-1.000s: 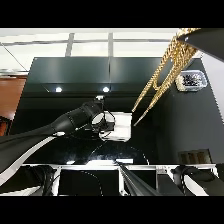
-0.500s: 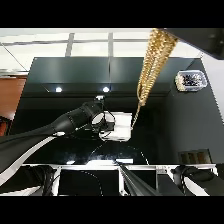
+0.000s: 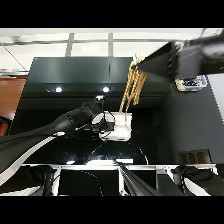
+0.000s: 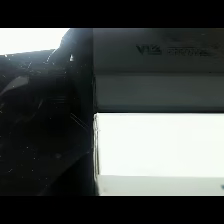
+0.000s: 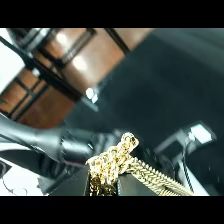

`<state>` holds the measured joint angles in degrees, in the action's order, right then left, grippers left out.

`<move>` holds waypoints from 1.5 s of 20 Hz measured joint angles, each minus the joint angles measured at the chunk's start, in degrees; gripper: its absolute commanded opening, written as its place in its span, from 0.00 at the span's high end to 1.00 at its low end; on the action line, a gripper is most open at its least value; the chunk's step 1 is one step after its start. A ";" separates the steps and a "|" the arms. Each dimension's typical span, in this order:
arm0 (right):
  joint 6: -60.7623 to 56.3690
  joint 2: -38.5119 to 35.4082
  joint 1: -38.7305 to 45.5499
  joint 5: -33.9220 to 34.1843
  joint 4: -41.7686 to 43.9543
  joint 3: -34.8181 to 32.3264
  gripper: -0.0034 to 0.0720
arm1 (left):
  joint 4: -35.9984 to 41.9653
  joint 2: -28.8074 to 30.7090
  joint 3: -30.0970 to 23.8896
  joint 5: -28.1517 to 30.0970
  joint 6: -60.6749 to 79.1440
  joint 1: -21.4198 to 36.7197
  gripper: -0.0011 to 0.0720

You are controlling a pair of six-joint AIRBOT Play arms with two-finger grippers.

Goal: Fold the box and place the chain.

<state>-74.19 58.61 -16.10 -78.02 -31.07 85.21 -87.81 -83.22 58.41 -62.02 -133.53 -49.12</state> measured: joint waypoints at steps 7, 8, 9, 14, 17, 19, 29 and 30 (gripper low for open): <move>-1.09 0.13 -1.79 -0.15 -2.58 -10.86 0.95 | 0.00 -0.02 0.00 0.00 0.00 0.00 0.95; -1.09 0.13 -1.86 -0.13 -3.26 -11.74 0.95 | 0.02 -0.02 0.00 0.00 0.02 0.00 0.95; -1.27 0.13 -1.75 -0.07 -3.87 -12.39 0.95 | 0.00 -0.02 0.00 0.00 0.02 0.02 0.95; -1.92 0.13 0.13 -1.25 -6.34 -13.79 0.95 | 0.02 -0.02 0.00 -0.02 0.02 0.00 0.95; -2.16 0.00 0.72 -2.69 -7.15 -13.97 0.95 | 0.00 -0.02 0.00 -0.02 0.02 0.00 0.95; -2.38 -0.26 0.94 -3.45 -8.41 -14.03 0.95 | 0.00 0.00 0.00 -0.02 0.00 0.00 0.95; -3.93 -0.96 -0.33 -7.93 -10.73 -14.23 0.95 | 0.02 -0.02 0.00 -0.04 0.00 0.02 0.95; -4.07 -0.98 -0.66 -8.13 -10.75 -14.34 0.95 | 0.00 -0.02 0.00 -0.04 0.02 0.02 0.95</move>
<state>-78.26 57.63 -16.75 -86.15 -41.82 70.87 -87.81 -83.24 58.41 -62.06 -133.51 -49.10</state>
